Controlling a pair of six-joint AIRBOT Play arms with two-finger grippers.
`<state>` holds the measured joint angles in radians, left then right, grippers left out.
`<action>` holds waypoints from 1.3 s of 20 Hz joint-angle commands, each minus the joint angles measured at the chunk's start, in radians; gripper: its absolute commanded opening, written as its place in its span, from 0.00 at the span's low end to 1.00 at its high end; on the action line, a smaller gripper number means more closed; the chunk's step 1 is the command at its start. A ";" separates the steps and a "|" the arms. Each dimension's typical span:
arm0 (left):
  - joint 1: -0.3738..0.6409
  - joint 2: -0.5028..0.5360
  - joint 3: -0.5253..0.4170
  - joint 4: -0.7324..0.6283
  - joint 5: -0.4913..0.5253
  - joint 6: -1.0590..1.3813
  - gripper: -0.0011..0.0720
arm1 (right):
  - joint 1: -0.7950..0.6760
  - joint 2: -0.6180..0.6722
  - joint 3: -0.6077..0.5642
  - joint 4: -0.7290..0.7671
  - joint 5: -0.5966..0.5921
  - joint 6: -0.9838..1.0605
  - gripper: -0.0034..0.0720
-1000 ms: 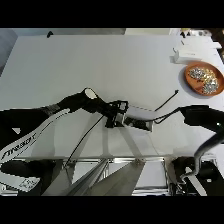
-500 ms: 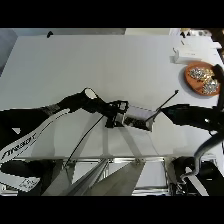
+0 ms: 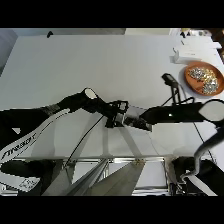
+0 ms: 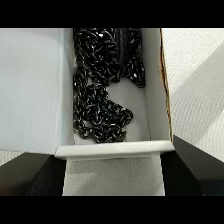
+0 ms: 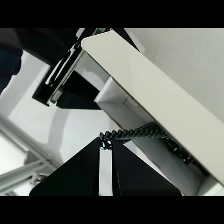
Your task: Fold the box and place the chain.
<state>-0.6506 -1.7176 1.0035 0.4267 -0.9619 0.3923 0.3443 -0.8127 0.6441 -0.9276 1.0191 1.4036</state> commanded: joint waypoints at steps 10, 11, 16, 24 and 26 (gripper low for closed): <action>0.001 0.001 0.000 0.000 0.000 0.000 0.30 | 0.029 -0.031 0.145 0.003 0.026 -0.018 0.43; 0.001 0.000 0.000 0.000 0.000 0.000 0.30 | 0.007 -0.023 0.194 -0.023 0.051 -0.018 0.43; 0.001 0.000 0.000 0.000 0.000 0.000 0.30 | -0.145 -0.024 0.314 -0.416 0.043 0.094 0.36; 0.001 0.000 0.000 0.000 0.000 0.000 0.30 | -0.294 -0.290 0.241 -0.667 0.034 0.224 0.60; 0.001 0.000 0.000 0.000 0.000 0.000 0.30 | -0.294 -0.371 0.240 -0.664 0.013 0.225 0.60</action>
